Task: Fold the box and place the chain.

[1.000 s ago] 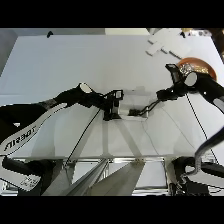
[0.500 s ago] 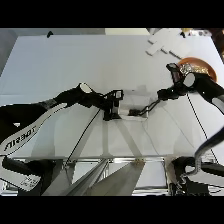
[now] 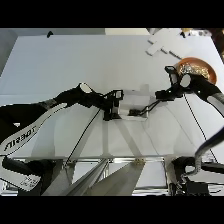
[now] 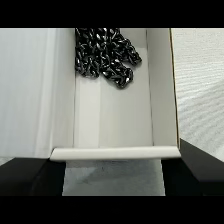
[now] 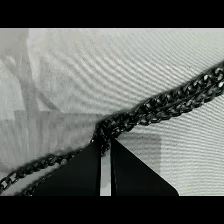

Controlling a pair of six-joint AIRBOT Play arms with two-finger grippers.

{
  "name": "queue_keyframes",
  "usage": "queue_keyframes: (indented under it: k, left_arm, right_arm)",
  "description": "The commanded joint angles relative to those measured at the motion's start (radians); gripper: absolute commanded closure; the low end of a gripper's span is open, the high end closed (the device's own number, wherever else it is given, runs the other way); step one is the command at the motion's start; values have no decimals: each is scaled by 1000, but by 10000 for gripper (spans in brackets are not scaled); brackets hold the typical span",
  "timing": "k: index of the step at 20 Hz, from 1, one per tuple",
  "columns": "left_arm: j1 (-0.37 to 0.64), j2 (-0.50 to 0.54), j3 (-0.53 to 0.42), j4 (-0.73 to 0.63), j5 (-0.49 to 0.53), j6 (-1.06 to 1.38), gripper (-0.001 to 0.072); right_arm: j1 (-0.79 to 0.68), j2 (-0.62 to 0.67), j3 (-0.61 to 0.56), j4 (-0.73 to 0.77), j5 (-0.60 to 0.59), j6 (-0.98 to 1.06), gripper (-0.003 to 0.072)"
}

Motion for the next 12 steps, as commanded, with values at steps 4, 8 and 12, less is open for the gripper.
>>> queue_keyframes:
  k: [4,8,12]
  left_arm:
    - [1,1,0,0,0,0,577]
    - [1,1,0,0,0,0,577]
    - [1,1,0,0,0,0,577]
  right_arm:
    - [0,31,-1,-8,45,-19,673]
    - [1,168,-1,2,127,-27,673]
    - [2,329,-1,113,214,-100,673]
